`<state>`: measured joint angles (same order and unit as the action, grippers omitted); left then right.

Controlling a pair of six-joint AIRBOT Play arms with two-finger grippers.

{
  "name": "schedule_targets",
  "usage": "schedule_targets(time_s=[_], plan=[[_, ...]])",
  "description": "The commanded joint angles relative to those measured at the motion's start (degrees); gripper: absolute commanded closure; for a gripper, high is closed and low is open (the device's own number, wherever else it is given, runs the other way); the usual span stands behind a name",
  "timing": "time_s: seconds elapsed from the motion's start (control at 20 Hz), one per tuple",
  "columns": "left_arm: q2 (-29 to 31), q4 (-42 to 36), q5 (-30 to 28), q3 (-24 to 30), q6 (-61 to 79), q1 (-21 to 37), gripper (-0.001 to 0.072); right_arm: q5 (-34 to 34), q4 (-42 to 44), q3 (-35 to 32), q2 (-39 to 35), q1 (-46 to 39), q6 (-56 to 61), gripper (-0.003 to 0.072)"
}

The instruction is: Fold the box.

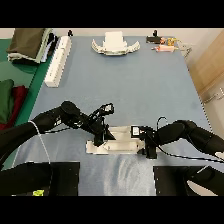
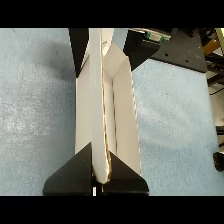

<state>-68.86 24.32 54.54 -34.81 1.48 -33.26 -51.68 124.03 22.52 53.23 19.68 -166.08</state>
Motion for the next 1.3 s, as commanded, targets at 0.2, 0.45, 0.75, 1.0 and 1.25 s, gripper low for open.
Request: schedule_targets(time_s=[0.2,0.45,0.75,1.0,1.25], plan=[[0.0,0.0,0.0,0.0,0.0,0.0,0.0694,-0.2,0.0,0.0,0.0,0.1,0.0,0.0014],[0.0,0.0,0.0,0.0,0.0,0.0,0.0694,-0.2,0.0,0.0,0.0,0.1,0.0,0.0034],[0.0,0.0,0.0,0.0,0.0,0.0,0.0694,0.6,-0.2,-1.2,0.0,0.1,0.0,0.0035],[0.0,0.0,0.0,0.0,0.0,0.0,0.0694,0.6,-0.1,-1.2,-0.9,0.1,0.0,0.0235],[0.0,0.0,0.0,0.0,0.0,0.0,0.0694,0.6,-0.1,-1.2,-0.9,0.1,0.0,0.0252]])
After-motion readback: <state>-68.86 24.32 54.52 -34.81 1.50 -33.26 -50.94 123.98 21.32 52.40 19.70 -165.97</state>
